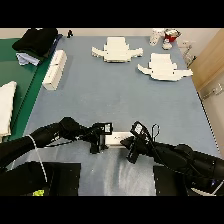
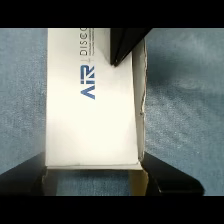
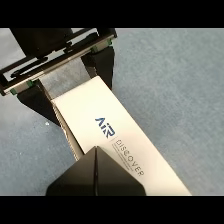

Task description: Fold the box.

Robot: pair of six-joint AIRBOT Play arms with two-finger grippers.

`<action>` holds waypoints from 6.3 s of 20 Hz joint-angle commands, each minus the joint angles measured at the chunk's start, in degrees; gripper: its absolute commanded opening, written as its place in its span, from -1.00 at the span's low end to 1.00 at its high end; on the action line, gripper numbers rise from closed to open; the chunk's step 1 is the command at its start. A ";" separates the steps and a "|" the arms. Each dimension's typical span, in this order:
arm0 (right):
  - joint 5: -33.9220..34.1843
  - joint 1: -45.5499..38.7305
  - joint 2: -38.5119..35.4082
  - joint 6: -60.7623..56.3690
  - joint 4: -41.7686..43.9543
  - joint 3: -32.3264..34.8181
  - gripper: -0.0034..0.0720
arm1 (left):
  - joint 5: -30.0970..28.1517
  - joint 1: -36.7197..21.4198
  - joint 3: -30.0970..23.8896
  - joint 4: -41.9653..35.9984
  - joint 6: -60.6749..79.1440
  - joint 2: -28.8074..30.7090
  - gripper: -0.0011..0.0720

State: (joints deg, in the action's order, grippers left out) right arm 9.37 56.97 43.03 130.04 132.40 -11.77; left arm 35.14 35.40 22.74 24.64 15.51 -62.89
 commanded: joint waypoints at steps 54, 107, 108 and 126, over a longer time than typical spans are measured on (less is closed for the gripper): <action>52.63 -49.88 28.09 -25.46 -29.14 -44.35 -0.89 | 3.13 -31.78 0.72 27.15 -49.94 16.65 0.31; 52.63 -49.88 28.09 -25.46 -29.14 -44.35 -0.89 | -5.05 -56.22 41.31 25.05 -49.86 -29.55 0.93; 52.63 -49.88 28.09 -25.46 -29.14 -44.35 -0.89 | -3.80 -56.59 41.31 25.86 -49.94 -28.39 0.93; 52.63 -49.88 28.09 -25.46 -29.14 -44.35 -0.89 | 33.20 -39.80 41.00 30.64 -67.98 -5.66 -0.93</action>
State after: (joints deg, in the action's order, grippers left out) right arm 62.02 7.09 71.11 104.57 103.24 -56.07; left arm 64.82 -11.99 63.88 56.21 -48.29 -69.21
